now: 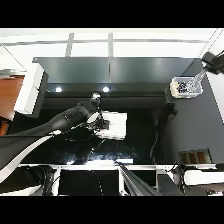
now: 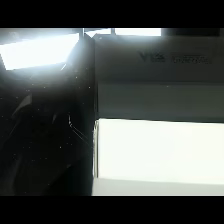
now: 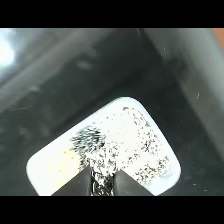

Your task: Fold the box and place the chain.

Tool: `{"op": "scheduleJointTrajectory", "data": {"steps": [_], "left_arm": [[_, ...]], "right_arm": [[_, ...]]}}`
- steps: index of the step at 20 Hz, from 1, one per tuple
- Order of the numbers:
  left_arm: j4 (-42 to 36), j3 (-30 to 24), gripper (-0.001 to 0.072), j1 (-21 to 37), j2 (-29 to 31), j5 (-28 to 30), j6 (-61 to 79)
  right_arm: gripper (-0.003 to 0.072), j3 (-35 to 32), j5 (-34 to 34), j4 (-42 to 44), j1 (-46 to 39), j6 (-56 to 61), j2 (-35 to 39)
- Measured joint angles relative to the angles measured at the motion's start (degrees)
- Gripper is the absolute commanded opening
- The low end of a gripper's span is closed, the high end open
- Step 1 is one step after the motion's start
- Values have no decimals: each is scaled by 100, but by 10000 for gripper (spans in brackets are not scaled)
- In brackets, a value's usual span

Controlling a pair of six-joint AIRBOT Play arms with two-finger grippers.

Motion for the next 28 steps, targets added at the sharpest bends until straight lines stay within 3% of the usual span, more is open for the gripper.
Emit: {"op": "scheduleJointTrajectory", "data": {"steps": [7, 15, 21, 28], "left_arm": [[0, -4, 28, 0, 2, 61, 2], [11, -4, 28, 0, 2, 103, 4], [20, -4, 28, 0, 2, 118, 20], [24, -4, 29, 0, 2, 118, 20]], "right_arm": [[20, 33, 39, 452, 0, -1097, 1620], [19, 33, 44, 1956, 0, -1930, 3036], [19, 37, 461, 2820, 479, -2181, 3558], [20, 31, 1639, 3047, 1781, -2636, 3657]]}}
